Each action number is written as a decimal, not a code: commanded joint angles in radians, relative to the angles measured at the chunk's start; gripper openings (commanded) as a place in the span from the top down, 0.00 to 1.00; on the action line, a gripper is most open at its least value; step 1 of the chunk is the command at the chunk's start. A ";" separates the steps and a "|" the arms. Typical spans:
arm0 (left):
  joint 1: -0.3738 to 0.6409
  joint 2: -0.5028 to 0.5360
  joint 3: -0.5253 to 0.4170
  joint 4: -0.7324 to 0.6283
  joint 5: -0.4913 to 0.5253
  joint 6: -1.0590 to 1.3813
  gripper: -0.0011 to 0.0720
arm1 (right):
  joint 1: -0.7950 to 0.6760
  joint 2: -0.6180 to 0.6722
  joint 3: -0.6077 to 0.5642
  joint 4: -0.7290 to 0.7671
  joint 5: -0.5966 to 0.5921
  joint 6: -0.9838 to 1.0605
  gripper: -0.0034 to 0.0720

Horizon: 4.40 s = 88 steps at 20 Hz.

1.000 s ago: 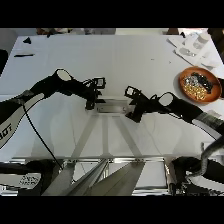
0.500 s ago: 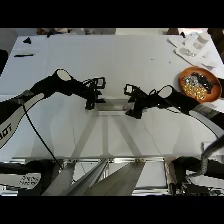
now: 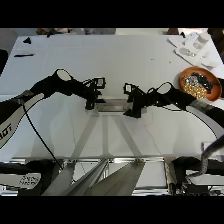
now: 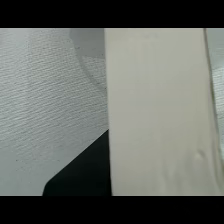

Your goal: Fold the box and place the chain.

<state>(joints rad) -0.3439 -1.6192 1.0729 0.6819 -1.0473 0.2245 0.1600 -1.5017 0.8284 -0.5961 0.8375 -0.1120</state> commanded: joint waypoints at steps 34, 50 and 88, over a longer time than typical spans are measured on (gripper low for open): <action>0.000 0.000 0.000 0.000 0.003 -0.001 0.97 | 0.000 -0.122 0.003 0.126 0.041 -0.133 0.43; 0.000 0.000 0.001 0.000 0.024 0.138 0.96 | 0.000 -0.122 0.003 0.126 0.041 -0.133 0.43; -0.019 0.236 -0.135 0.070 -0.200 -0.584 0.97 | 0.000 -0.122 0.003 0.126 0.041 -0.133 0.43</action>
<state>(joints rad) -0.2893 -1.3785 0.9779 0.7910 -1.2896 -0.3264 0.1596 -1.6241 0.8314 -0.4706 0.8783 -0.2451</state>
